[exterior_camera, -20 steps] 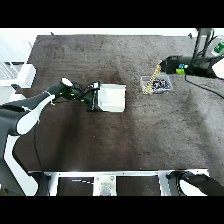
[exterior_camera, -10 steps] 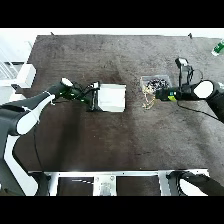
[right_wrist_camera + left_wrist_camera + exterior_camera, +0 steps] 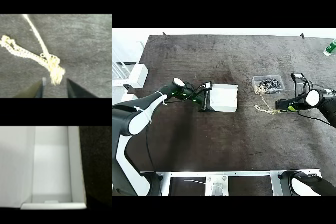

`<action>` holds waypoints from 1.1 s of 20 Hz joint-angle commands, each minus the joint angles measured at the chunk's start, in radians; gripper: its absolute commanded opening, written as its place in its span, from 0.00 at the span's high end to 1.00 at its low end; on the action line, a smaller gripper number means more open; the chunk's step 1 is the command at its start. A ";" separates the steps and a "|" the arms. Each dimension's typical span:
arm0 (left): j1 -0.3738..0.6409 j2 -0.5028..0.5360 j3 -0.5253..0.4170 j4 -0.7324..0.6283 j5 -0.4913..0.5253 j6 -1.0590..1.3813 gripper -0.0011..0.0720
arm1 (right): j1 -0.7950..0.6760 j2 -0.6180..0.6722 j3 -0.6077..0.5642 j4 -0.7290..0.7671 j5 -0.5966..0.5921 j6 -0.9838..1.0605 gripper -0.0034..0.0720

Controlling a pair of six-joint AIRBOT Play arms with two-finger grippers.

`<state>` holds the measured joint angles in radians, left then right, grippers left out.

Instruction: Fold the box and place the chain.

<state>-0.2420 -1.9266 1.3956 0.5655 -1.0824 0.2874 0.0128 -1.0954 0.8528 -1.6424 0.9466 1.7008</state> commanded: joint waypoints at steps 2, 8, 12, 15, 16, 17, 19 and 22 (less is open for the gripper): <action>0.000 0.000 0.000 0.000 0.000 0.000 0.33 | 0.000 0.000 -0.003 0.070 -0.035 -0.064 0.48; 0.000 0.000 0.000 0.000 0.000 0.000 0.33 | 0.059 -0.072 -0.002 0.348 -0.214 -0.384 0.49; 0.000 0.000 0.000 0.000 0.000 0.000 0.33 | 0.067 -0.217 0.016 0.364 -0.214 -0.552 0.49; 0.000 0.000 0.000 0.000 0.000 0.000 0.33 | 0.067 -0.299 0.055 0.429 -0.211 -0.668 0.49; 0.000 0.000 0.000 0.000 0.000 0.000 0.33 | 0.067 -0.322 0.072 0.439 -0.201 -0.686 0.49; 0.000 0.000 0.000 0.000 0.000 0.000 0.33 | 0.067 -0.341 0.090 0.438 -0.188 -0.693 0.49; 0.000 0.000 0.000 0.000 0.000 0.000 0.33 | 0.067 -0.375 0.120 0.437 -0.169 -0.695 0.49; 0.000 0.000 0.000 0.000 0.000 0.000 0.33 | 0.067 -0.421 0.157 0.436 -0.133 -0.719 0.49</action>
